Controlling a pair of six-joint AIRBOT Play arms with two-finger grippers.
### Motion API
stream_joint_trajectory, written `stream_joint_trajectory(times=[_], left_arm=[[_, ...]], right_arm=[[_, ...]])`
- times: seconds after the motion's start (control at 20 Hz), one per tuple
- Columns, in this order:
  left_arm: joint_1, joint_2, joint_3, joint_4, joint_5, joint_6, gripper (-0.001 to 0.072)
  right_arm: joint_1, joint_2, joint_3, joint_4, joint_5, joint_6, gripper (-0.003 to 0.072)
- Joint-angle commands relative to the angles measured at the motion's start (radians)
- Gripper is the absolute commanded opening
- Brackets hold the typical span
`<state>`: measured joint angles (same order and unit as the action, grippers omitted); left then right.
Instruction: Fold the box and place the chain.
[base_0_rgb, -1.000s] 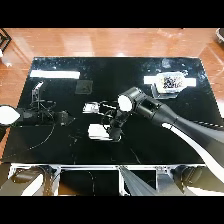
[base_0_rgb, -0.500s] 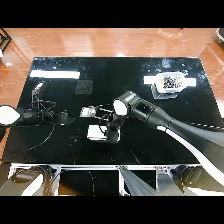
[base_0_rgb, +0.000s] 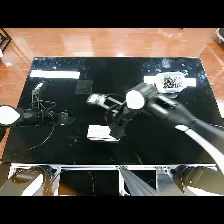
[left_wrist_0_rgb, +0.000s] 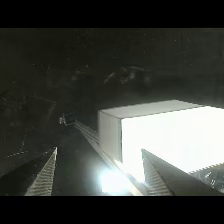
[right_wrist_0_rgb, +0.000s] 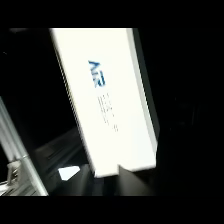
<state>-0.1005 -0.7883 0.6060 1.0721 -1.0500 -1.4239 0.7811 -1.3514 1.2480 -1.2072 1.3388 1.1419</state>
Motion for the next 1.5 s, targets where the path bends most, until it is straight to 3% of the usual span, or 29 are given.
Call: stream_joint_trajectory(times=[0.0,0.1,0.25,0.3,0.4,0.75,1.2,1.45], left_arm=[[0.001,0.000,0.000,-0.001,-0.010,0.000,0.0632],[0.001,0.000,0.000,-0.009,-0.019,0.002,0.0632],[0.001,-0.002,0.000,-0.012,-0.022,0.007,0.0632],[0.001,-0.004,0.000,-0.012,-0.023,0.006,0.0632],[0.001,-0.004,0.000,-0.014,-0.029,0.007,0.0632],[0.001,-0.004,0.000,-0.015,-0.031,0.007,0.0632],[0.001,-0.005,0.000,-0.015,-0.032,0.007,0.0632],[0.001,-0.005,0.000,-0.017,-0.031,0.023,0.0632]], right_arm=[[-0.111,0.129,-0.111,0.123,0.087,0.192,0.0033],[-0.161,0.229,-0.318,0.229,-0.071,0.277,0.0032],[-0.170,0.261,-0.576,0.643,-0.427,0.322,0.0033],[-0.156,0.252,-0.614,0.753,-0.508,0.264,0.0032],[-0.131,0.225,-0.625,0.819,-0.566,0.236,0.0032],[-0.100,0.131,-0.625,0.829,-0.582,0.237,0.0032],[-0.098,0.113,-0.625,0.735,-0.603,0.261,0.0032],[-0.109,0.150,-0.582,0.810,-0.500,0.185,0.0033]])
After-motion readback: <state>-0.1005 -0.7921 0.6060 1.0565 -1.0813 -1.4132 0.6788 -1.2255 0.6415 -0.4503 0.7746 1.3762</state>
